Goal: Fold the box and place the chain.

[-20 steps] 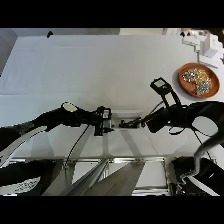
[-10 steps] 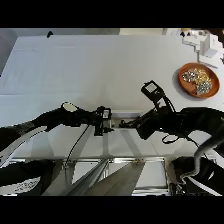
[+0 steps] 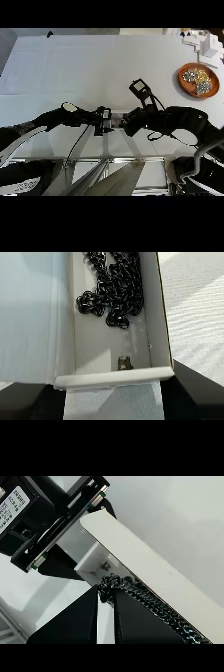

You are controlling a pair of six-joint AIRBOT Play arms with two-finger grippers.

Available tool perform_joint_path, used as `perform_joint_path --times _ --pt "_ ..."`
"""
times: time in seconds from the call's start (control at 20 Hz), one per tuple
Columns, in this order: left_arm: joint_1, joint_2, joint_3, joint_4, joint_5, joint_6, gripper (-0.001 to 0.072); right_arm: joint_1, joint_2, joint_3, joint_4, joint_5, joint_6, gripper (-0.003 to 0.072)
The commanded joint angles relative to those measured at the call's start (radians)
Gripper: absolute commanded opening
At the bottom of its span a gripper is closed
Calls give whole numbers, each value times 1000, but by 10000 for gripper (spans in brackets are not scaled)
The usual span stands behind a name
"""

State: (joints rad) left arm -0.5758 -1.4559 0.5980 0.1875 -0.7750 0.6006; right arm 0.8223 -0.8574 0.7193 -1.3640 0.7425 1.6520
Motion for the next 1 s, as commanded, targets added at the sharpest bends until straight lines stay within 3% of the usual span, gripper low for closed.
perform_joint_path --times 0.0,0.15,0.3,0.5,0.55,0.75,0.85,0.95 --pt "1 1 1 0 0 0 66 34 -80 1 10 -29 -4 19" --pt "1 1 1 0 0 0 66 51 -146 1 11 -25 -3 23" --pt "1 1 1 0 0 0 66 51 -157 1 10 -26 -4 121" --pt "1 1 1 0 0 0 66 51 -157 2 12 -24 -3 144" --pt "1 1 1 0 0 0 66 51 -156 4 18 -24 -3 200" --pt "1 1 1 0 0 0 66 50 -105 23 26 -17 -3 201" --pt "1 1 1 0 0 0 66 43 -39 42 -31 50 -3 200" --pt "1 1 1 0 0 0 66 -3 45 46 -106 197 -2 200"
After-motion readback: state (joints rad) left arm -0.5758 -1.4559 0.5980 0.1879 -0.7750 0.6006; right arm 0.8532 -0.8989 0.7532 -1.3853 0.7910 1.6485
